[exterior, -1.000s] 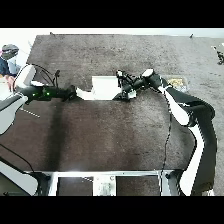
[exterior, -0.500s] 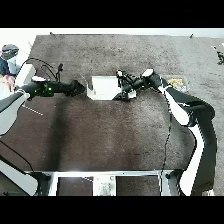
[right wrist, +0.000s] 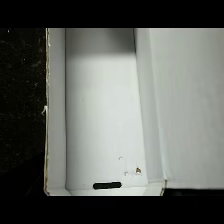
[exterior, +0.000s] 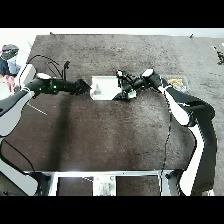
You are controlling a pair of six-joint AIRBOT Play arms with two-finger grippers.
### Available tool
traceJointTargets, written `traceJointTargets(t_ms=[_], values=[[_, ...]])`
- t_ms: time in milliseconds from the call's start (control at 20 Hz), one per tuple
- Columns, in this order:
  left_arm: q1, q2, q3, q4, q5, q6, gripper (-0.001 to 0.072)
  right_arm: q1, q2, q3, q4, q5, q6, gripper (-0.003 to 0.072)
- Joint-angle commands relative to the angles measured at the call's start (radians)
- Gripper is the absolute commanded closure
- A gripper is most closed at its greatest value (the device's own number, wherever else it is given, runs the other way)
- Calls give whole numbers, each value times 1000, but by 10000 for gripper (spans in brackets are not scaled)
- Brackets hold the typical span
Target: Fold the box and place the chain.
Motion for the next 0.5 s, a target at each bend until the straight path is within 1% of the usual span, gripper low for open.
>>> traceJointTargets(t_ms=[0,200,450], values=[[-42,-1,50,159,37,-135,361,0,-1,1,0,0,0,279],[-71,-1,93,183,45,-185,360,0,-1,1,0,0,0,278],[-109,-1,100,224,57,-267,360,0,-1,1,0,0,0,279]])
